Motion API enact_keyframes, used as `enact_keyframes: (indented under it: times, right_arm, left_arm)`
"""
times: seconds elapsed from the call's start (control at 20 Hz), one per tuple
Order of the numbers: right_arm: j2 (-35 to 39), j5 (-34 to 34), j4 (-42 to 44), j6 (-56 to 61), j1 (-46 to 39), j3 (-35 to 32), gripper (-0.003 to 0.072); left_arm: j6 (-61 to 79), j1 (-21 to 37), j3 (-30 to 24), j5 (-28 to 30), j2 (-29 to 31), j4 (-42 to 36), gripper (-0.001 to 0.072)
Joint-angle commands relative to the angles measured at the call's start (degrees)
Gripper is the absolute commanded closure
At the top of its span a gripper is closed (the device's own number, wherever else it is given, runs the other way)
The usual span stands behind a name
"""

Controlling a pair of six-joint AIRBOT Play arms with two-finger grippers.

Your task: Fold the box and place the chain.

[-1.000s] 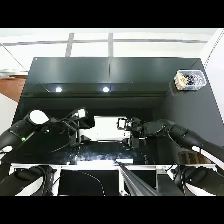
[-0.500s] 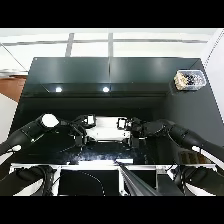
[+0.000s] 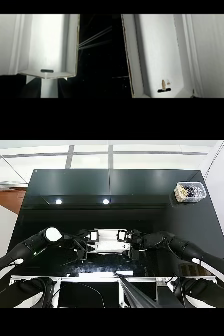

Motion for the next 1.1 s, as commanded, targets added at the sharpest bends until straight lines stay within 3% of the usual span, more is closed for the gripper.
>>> enact_keyframes:
  times: [0.0,1.05]
  right_arm:
    - [-0.02,0.02,0.02,0.02,0.02,-0.02,0.0227]
    - [-0.02,0.02,0.02,0.02,0.02,-0.02,0.0227]
  left_arm:
    - [0.09,-1.33,0.02,1.07,-0.02,-0.26,0.0488]
    - [0.22,-2.78,0.02,2.82,-2.60,-7.91,0.0492]
